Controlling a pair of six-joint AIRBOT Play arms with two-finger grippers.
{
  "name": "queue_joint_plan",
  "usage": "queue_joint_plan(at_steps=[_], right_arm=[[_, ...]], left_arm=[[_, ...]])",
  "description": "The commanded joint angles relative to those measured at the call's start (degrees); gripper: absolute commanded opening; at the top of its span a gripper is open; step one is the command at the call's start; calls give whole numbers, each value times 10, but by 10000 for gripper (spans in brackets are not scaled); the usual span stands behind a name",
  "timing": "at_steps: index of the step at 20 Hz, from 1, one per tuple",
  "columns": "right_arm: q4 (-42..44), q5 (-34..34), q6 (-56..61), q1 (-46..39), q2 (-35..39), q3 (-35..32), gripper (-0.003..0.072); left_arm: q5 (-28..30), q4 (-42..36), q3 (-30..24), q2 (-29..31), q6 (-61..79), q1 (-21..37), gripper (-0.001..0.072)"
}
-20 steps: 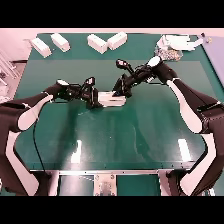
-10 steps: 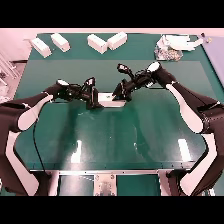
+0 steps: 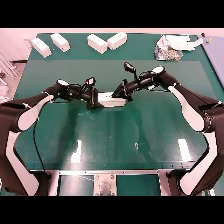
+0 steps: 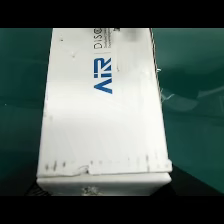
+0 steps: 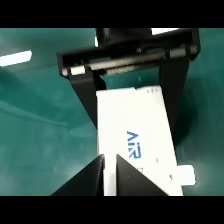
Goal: Fold the box and place the chain.
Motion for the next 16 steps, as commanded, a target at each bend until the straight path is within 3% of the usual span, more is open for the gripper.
queue_joint_plan(at_steps=[1,4,10,16], right_arm=[[29,10,-12,-4,1,-1,16],[13,5,-4,-2,0,-1,10],[-122,-32,52,33,0,-2,9],[-129,-51,56,38,1,-15,9]], left_arm=[[-1,1,0,0,2,0,534],[-1,1,0,0,2,0,533],[-1,1,0,0,2,0,534],[-2,1,0,0,2,0,533]])
